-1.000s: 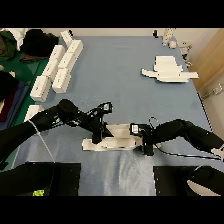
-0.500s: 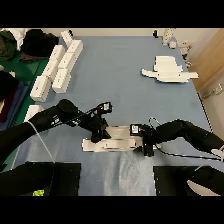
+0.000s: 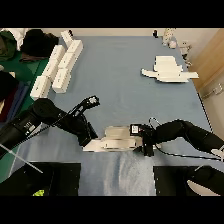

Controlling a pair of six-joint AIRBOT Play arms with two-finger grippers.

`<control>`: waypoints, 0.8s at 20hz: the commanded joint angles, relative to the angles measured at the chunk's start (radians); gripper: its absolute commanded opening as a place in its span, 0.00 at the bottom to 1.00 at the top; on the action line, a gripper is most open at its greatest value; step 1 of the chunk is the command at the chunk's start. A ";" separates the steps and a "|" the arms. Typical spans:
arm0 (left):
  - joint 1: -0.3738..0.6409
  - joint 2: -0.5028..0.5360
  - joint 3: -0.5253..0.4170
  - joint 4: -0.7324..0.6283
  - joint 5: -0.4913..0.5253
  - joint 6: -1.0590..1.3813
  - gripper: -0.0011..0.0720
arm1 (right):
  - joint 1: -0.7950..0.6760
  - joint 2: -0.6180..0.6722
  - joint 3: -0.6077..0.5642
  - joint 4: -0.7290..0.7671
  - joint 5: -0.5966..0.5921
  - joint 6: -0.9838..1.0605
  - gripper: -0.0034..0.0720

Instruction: Fold the box.

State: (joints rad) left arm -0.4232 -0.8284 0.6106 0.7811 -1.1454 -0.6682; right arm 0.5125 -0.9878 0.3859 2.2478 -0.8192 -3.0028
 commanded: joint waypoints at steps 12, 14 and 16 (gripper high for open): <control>-0.080 -0.319 0.171 -0.183 0.297 -0.404 0.03 | 0.001 0.000 0.001 0.000 0.003 0.000 0.73; -0.062 -0.377 0.175 -0.183 0.290 -0.429 0.03 | 0.001 0.000 0.001 0.000 0.003 0.000 0.73; -0.066 -0.438 0.175 -0.183 0.250 -0.433 0.03 | 0.001 0.000 0.001 0.000 0.003 0.000 0.73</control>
